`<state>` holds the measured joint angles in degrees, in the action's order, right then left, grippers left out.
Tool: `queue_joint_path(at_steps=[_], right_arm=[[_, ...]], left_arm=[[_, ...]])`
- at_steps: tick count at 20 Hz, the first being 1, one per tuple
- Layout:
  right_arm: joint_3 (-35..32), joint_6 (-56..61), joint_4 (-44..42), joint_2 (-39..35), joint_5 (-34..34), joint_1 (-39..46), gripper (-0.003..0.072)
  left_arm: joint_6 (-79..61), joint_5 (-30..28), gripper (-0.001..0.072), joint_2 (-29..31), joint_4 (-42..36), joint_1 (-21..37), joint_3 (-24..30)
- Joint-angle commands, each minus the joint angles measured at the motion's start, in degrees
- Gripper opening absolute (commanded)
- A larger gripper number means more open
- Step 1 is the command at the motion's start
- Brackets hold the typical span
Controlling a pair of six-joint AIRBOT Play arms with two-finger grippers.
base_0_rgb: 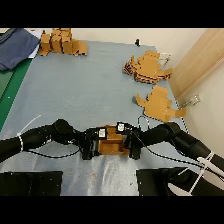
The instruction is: Fold the box.
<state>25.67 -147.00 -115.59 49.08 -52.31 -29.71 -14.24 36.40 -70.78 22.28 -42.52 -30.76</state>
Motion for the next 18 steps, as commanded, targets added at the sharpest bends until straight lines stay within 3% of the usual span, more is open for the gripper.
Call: queue_joint_path(at_steps=[1, 7, 8, 9, 10, 11, 12, 13, 18], right_arm=[[0.0, -2.7, -2.0, 0.9, 1.8, 0.0, 0.0083], [0.0, -5.1, -6.8, 0.9, 1.9, -0.1, 0.0085], [0.0, -5.0, -6.8, 0.9, 1.9, -0.1, 0.0152], [0.0, -5.0, -6.9, 0.9, 1.9, -0.1, 0.034], [0.0, -5.0, -7.3, 0.9, 1.9, -0.1, 0.0472], [0.0, -5.0, -7.6, 0.9, 1.6, -0.1, 0.051], [-0.1, -5.0, -7.7, 0.9, 1.1, -0.1, 0.0657], [-0.2, -5.0, -7.7, 0.9, 0.8, -0.1, 0.069], [-0.3, 1.0, -5.3, 0.8, -0.3, 0.0, 0.0677]], left_arm=[[0.0, 0.0, 0.0426, 0.0, 0.0, 0.0, 0.0], [0.0, 0.0, 0.0426, 0.0, 0.0, 0.0, 0.0], [0.0, 0.0, 0.0426, 0.0, 0.0, 0.0, 0.0], [0.0, 0.0, 0.0426, 0.0, 0.0, 0.0, 0.0], [0.0, 0.0, 0.0426, 0.0, 0.0, 0.0, 0.0], [0.0, 0.0, 0.0426, 0.0, 0.0, 0.0, 0.0], [0.0, 0.0, 0.0426, 0.0, 0.0, 0.0, 0.0], [0.0, 0.0, 0.0426, 0.0, 0.0, 0.0, 0.0], [0.0, 0.0, 0.0426, 0.0, 0.0, 0.0, 0.0]])
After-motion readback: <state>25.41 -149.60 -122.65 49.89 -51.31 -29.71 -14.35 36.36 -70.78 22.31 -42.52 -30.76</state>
